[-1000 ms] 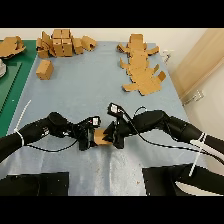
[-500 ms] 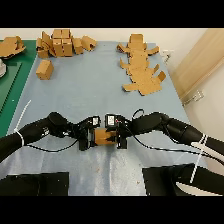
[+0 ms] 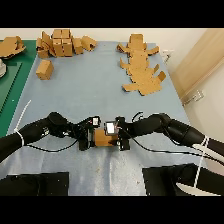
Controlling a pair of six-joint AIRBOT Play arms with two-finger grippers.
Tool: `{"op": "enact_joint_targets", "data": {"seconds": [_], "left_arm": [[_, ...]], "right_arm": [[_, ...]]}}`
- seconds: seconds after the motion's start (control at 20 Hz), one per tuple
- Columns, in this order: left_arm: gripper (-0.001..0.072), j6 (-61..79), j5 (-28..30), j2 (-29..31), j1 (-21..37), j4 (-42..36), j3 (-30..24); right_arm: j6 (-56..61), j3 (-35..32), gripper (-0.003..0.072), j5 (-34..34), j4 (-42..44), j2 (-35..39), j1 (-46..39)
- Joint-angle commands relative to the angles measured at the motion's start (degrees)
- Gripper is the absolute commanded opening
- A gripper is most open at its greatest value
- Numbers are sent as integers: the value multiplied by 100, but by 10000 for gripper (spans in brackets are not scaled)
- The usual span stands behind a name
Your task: Fold the box.
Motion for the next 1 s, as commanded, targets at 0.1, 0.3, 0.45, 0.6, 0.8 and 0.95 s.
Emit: {"op": "enact_joint_targets", "data": {"seconds": [0.1,0.3,0.45,0.6,0.8,0.95], "left_arm": [[478,-4,0,4,2,0,7],[478,-4,0,4,2,0,7],[477,-4,-2,4,2,0,7],[478,-4,-2,4,2,0,7],[478,-4,0,4,2,0,7],[478,-4,0,4,2,0,7]], "right_arm": [[87,4,471,293,-822,96,393],[566,4,466,538,-1475,98,435],[573,4,374,498,-1513,142,437],[730,4,367,470,-1561,313,514],[782,2,364,387,-1567,481,518],[782,4,334,389,-1567,525,518]]}}
